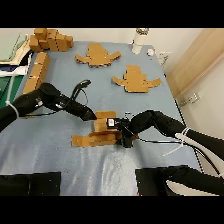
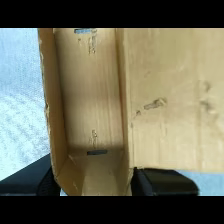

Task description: Fold the box.

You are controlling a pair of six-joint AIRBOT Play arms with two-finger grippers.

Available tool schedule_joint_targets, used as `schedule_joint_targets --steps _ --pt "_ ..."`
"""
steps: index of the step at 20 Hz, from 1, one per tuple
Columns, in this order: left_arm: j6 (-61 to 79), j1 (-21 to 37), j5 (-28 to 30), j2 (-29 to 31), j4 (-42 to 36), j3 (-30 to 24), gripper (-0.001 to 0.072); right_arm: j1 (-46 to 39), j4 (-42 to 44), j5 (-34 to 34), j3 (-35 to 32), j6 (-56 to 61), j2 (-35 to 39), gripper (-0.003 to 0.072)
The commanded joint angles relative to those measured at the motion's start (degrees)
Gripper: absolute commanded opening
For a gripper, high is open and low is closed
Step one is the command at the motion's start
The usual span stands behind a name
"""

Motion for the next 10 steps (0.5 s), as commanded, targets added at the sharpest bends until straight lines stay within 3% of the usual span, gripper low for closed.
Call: schedule_joint_targets --steps 1,5,9,10 --pt "13.9 3.9 -6.6 5.4 5.0 0.1 0.0012 0.0 0.0 0.0 0.0 0.0 0.0 0.0507" --pt "22.0 -0.5 -5.9 6.2 12.0 -0.3 0.0012 0.0 0.0 0.0 0.0 0.0 0.0 0.0507" --pt "41.2 0.9 0.9 6.2 2.9 -8.9 0.0015 0.0 0.0 0.0 0.0 0.0 0.0 0.0507" --pt "43.9 1.0 2.1 6.2 2.7 -11.2 0.0046 0.0 0.0 0.0 0.0 0.0 0.0 0.0507"
